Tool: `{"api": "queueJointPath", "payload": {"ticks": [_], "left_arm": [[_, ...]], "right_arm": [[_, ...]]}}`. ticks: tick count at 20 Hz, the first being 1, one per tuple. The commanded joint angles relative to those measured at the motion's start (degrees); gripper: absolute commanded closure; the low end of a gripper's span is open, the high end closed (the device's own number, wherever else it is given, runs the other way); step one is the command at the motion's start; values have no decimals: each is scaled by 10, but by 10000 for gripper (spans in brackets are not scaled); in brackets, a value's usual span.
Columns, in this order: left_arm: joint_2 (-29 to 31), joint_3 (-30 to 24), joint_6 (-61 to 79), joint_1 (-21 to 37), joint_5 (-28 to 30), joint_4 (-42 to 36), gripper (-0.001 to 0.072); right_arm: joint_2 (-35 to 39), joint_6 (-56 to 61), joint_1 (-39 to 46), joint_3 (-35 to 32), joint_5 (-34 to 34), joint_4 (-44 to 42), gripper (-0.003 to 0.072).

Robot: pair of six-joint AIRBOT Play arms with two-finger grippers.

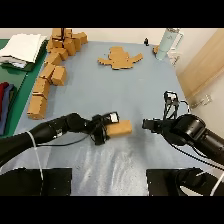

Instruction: Fold the box.

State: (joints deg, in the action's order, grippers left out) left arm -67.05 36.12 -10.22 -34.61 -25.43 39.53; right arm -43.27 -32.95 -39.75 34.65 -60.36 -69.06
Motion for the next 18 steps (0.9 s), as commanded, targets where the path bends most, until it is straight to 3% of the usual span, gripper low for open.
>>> {"api": "queueJointPath", "payload": {"ticks": [1, 7, 11, 13, 18], "left_arm": [[39, 2, -150, 61, 10, 66, 197], [41, 2, -513, 273, -5, 327, 197], [6, 24, -595, 401, 3, 365, 196], [-26, 51, -613, 426, 4, 365, 197], [-137, 159, -632, 428, 4, 365, 197]], "right_arm": [[-27, 14, 4, 1, 24, 1, 679], [-39, 13, 4, 1, 64, 3, 679], [-39, 3, 3, 1, 77, 2, 679], [-39, -9, 3, 1, 81, 2, 679], [-39, -23, 3, 1, 98, 2, 679]]}}
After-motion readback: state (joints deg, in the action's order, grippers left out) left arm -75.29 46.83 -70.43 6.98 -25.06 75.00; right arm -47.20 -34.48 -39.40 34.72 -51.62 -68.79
